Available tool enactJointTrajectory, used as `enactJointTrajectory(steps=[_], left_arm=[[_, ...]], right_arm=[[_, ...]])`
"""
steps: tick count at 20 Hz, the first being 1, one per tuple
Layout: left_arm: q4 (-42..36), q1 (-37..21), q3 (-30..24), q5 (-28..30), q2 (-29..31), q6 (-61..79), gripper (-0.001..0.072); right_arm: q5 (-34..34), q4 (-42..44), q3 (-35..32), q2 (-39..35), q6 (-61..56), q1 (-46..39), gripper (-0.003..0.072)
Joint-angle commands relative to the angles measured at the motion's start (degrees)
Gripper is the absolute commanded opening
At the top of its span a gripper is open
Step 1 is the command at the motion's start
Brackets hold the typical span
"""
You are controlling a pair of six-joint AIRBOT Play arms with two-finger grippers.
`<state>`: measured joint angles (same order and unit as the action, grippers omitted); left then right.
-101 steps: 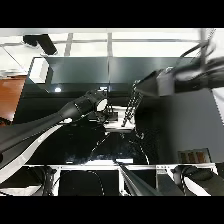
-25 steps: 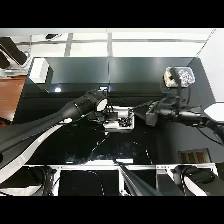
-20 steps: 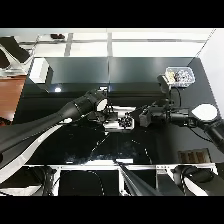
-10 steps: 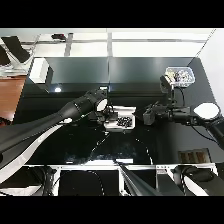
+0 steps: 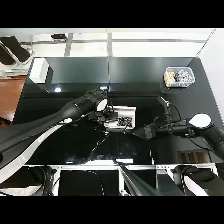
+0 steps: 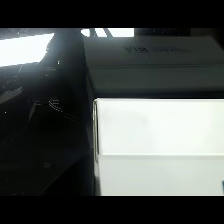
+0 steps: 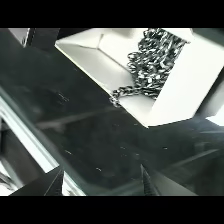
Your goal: Fold the box and place the chain.
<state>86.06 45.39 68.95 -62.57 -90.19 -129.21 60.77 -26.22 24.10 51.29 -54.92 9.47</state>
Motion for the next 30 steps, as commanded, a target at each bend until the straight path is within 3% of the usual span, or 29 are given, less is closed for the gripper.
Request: enactJointTrajectory(steps=[1, 9, 13, 18, 20, 22, 30], left_arm=[[0.0, 0.0, 0.0, -0.1, 0.0, 0.0, 0.0028], [0.0, 0.0, 0.0, 0.0, 0.0, 0.0, 0.0028], [0.0, 0.0, 0.0, 0.0, 0.0, 0.0, 0.0028], [0.0, 0.0, 0.0, 0.0, 0.0, 0.0, 0.0028], [0.0, 0.0, 0.0, -0.1, 0.0, 0.0, 0.0028], [0.0, 0.0, 0.0, -0.2, 0.0, 0.0, 0.0028], [0.0, 0.0, 0.0, -0.5, 0.0, 0.0, 0.0028]], right_arm=[[-3.2, 6.2, -3.0, 0.0, -8.3, 1.0, 0.0558], [-24.0, 6.3, -3.0, 0.9, -28.0, 12.7, 0.0557], [-25.9, 8.9, -3.0, 5.8, -28.1, 16.4, 0.0557], [-32.3, 11.8, -3.0, 6.4, -31.4, 19.0, 0.0556], [-32.7, 12.8, -3.0, 6.4, -31.8, 19.0, 0.0404], [-32.8, 12.8, -3.0, 6.4, -31.9, 19.0, 0.0368], [-32.4, 15.3, -3.0, 6.4, -31.8, 19.0, 0.0367]])
